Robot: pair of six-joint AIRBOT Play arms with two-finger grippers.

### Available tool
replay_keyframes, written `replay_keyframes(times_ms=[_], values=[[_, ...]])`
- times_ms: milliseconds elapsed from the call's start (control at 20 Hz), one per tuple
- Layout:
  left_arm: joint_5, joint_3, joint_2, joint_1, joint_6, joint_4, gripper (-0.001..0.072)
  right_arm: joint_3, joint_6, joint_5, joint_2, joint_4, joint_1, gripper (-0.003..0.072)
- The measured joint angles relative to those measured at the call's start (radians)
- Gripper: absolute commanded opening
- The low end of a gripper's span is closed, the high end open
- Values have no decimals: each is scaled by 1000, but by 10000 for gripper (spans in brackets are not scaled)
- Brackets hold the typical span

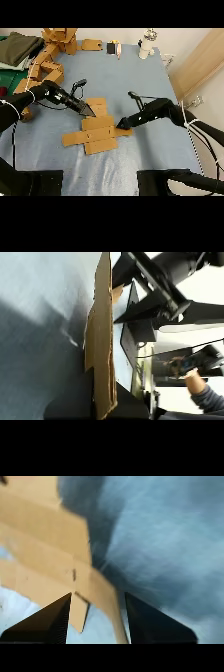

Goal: Fold the box.

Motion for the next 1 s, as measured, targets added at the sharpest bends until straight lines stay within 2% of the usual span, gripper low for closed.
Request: replay_keyframes(times_ms=[50, 100, 150, 200, 400, 600, 800, 1000], values=[[16, 3, 16, -22, 23, -1, 10, 40, 61, -17, 1, -51, -23, 501], [41, 3, 35, -45, 50, -3, 10, 80, 116, -38, 2, -93, -44, 407], [67, 2, 55, -67, 76, -5, 10, 124, 173, -66, 5, -131, -68, 28], [98, 0, 76, -89, 106, -11, 10, 162, 224, -93, 9, -158, -90, 3], [231, -18, 151, -160, 250, -43, 9, 237, 340, -150, 38, -211, -122, 3], [354, -97, 221, -198, 380, -51, 8, 257, 401, -156, 68, -229, -86, 3], [472, -217, 298, -228, 515, -54, 9, 257, 452, -85, 95, -257, -26, 3], [524, -299, 336, -269, 624, -53, 9, 250, 485, 16, 104, -275, 38, 3]])
